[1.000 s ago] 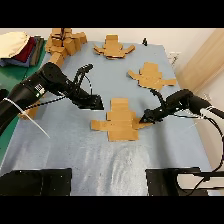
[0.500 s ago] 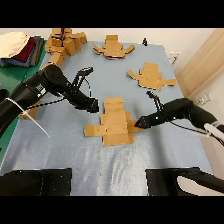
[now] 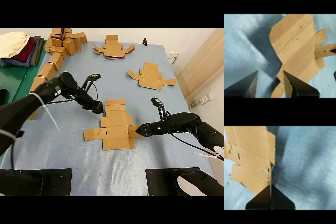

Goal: Fold the box.

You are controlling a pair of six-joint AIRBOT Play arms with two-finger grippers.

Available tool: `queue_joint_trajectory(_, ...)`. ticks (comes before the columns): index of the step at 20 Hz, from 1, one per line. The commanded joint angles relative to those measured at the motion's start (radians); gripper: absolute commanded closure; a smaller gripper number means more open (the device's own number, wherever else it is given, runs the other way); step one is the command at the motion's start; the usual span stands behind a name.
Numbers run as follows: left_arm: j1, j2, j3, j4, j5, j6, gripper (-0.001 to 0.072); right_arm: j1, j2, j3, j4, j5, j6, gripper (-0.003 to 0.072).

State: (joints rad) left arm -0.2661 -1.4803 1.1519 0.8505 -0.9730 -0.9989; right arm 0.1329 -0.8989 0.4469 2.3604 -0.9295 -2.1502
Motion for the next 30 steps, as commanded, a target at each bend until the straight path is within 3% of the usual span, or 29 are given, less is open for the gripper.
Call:
queue_joint_trajectory(1, 0.000, -0.145, 0.085, -0.154, -0.055, 0.172, 0.0217, 0.002, 0.015, -0.010, -0.001, 0.008, 0.004, 0.0683)
queue_joint_trajectory(4, 0.000, -0.241, 0.193, -0.236, -0.201, 0.253, 0.0217, 0.002, 0.015, -0.010, -0.001, 0.005, 0.004, 0.0683)
queue_joint_trajectory(9, 0.000, -0.333, 0.294, -0.334, -0.326, 0.305, 0.0220, 0.002, 0.014, -0.010, -0.001, 0.005, 0.004, 0.0683)
queue_joint_trajectory(11, 0.000, -0.354, 0.301, -0.359, -0.381, 0.313, 0.0416, 0.002, 0.014, -0.010, -0.002, 0.005, 0.004, 0.0683)
queue_joint_trajectory(14, 0.000, -0.364, 0.301, -0.357, -0.416, 0.323, 0.0414, 0.002, 0.014, -0.010, -0.007, 0.005, 0.004, 0.0683)
queue_joint_trajectory(18, 0.000, -0.364, 0.307, -0.359, -0.390, 0.331, 0.0415, 0.002, 0.014, -0.010, -0.008, 0.005, 0.007, 0.0683)
queue_joint_trajectory(19, 0.000, -0.364, 0.307, -0.358, -0.388, 0.331, 0.0466, 0.002, 0.014, -0.010, -0.007, 0.005, 0.007, 0.0683)
queue_joint_trajectory(20, 0.000, -0.364, 0.307, -0.359, -0.388, 0.336, 0.0616, 0.002, 0.014, -0.010, -0.008, 0.004, 0.007, 0.0683)
queue_joint_trajectory(21, 0.000, -0.364, 0.309, -0.359, -0.385, 0.340, 0.0664, 0.002, 0.014, -0.010, -0.008, 0.005, 0.007, 0.0683)
queue_joint_trajectory(24, 0.000, -0.364, 0.317, -0.357, -0.380, 0.365, 0.0695, 0.002, 0.014, -0.010, -0.008, 0.005, 0.007, 0.0680)
queue_joint_trajectory(25, 0.000, -0.364, 0.317, -0.358, -0.379, 0.382, 0.0695, 0.002, 0.014, -0.010, -0.008, 0.005, 0.007, 0.0624)
queue_joint_trajectory(27, -0.003, -0.364, 0.318, -0.358, -0.361, 0.414, 0.0697, 0.000, 0.014, -0.010, -0.026, 0.017, 0.016, 0.0307)
queue_joint_trajectory(30, -0.021, -0.361, 0.312, -0.386, -0.357, 0.459, 0.0698, -0.025, 0.015, 0.010, -0.131, 0.043, 0.158, 0.0297)
